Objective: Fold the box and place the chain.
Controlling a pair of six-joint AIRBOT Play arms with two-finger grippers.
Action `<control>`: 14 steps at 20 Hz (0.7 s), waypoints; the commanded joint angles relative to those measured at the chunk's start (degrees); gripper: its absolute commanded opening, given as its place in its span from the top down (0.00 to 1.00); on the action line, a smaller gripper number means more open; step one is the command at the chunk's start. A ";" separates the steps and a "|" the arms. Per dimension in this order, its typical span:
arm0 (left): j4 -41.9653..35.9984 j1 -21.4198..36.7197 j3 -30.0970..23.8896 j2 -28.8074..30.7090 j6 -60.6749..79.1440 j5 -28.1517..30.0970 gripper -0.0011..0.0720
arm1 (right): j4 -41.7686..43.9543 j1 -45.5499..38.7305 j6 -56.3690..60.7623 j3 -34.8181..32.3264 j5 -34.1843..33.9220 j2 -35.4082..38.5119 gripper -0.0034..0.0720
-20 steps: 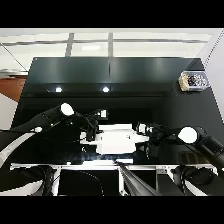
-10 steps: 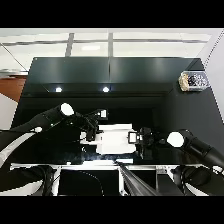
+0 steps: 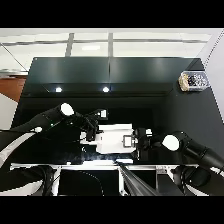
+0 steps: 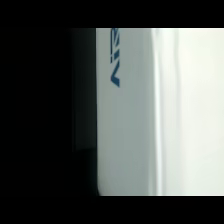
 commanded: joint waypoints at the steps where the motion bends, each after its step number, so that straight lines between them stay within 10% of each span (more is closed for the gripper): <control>1: -0.02 0.04 -0.02 -0.04 0.02 0.00 0.95 | -6.97 0.17 6.38 3.48 -0.44 0.02 0.01; 14: -0.13 0.02 0.04 -0.04 0.02 -0.17 0.95 | -0.15 -6.29 4.20 7.85 2.21 0.81 0.01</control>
